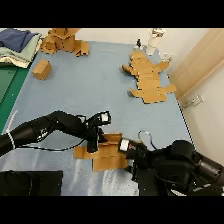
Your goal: Fold the box.
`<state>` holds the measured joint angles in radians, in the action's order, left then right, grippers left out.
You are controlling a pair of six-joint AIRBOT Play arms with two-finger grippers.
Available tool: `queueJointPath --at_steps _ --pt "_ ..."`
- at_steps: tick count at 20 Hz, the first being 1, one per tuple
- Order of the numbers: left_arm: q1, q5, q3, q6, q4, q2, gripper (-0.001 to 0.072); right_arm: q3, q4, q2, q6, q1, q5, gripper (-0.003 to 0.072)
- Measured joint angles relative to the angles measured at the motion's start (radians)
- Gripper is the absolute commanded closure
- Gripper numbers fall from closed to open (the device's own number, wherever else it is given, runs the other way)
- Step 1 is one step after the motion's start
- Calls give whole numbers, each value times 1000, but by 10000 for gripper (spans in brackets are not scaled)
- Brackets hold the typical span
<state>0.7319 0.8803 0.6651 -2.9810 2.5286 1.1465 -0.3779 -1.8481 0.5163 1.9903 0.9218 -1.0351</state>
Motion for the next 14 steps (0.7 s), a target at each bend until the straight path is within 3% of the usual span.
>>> queueJointPath --at_steps 9,14 --pt "0 0 0 0 0 0 695 19 148 122 74 220 151 226" --pt "0 0 0 0 0 0 695 27 347 143 -183 401 169 226"
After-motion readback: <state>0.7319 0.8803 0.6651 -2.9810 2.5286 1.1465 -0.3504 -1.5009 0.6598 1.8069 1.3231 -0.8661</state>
